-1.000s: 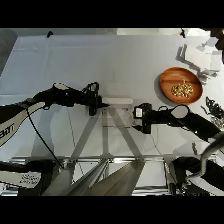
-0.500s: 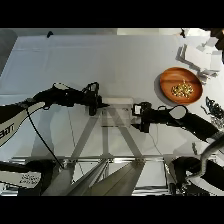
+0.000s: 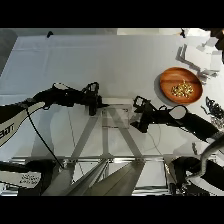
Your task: Fold the box and place the chain.
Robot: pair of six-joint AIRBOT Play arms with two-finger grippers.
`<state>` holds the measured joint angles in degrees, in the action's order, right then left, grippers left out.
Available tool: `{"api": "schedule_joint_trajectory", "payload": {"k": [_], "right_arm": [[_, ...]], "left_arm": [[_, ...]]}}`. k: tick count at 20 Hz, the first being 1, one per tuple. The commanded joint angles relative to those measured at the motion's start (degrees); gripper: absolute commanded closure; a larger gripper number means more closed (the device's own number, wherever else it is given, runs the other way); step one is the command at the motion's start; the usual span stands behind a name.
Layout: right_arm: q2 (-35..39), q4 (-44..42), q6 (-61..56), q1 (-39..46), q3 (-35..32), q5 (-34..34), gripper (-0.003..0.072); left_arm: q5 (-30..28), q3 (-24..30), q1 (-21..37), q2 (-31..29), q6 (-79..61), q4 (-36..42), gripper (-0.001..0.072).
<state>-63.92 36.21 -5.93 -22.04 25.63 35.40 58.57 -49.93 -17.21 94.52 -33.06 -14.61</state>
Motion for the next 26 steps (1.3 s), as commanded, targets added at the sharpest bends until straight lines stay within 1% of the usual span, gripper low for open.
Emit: {"api": "schedule_joint_trajectory", "payload": {"k": [1,4,7,11,13,15,17,19,22,26], "right_arm": [[0.0,6.0,0.3,0.0,0.0,0.0,-0.0005],[0.0,7.0,5.4,0.0,0.0,0.0,-0.0005],[0.0,5.3,6.0,0.0,0.0,0.5,-0.0006],[0.0,2.1,6.0,-0.9,0.0,2.9,-0.0014],[0.0,2.3,6.0,-3.1,0.0,1.9,-0.0015],[0.0,1.3,5.5,-4.7,0.0,-0.9,-0.0015],[0.0,-0.5,0.8,-4.9,0.0,-4.7,-0.0015],[0.0,-0.4,-7.8,-4.9,0.0,-7.1,-0.0015],[0.0,-0.4,-15.9,-4.9,0.0,-7.1,-0.0015],[0.0,0.9,-17.6,-4.9,0.0,-6.5,-0.0013]], "left_arm": [[0.0,-0.1,0.0,0.0,0.0,0.0,0.0701],[0.0,-0.1,0.0,0.0,0.0,0.0,0.0701],[0.0,-0.1,0.0,0.0,0.0,0.0,0.0701],[0.0,-0.1,0.0,0.0,0.0,0.0,0.0701],[0.0,-0.1,0.0,0.0,0.0,0.0,0.0701],[0.0,-0.1,0.0,0.0,0.0,0.0,0.0701],[0.0,-0.1,0.0,0.0,0.0,0.0,0.0701],[0.0,-0.1,0.0,0.0,0.0,0.0,0.0701],[0.0,-0.1,0.0,0.0,0.0,0.0,0.0701],[0.0,-0.1,0.0,0.0,0.0,0.0,0.0701]]}}
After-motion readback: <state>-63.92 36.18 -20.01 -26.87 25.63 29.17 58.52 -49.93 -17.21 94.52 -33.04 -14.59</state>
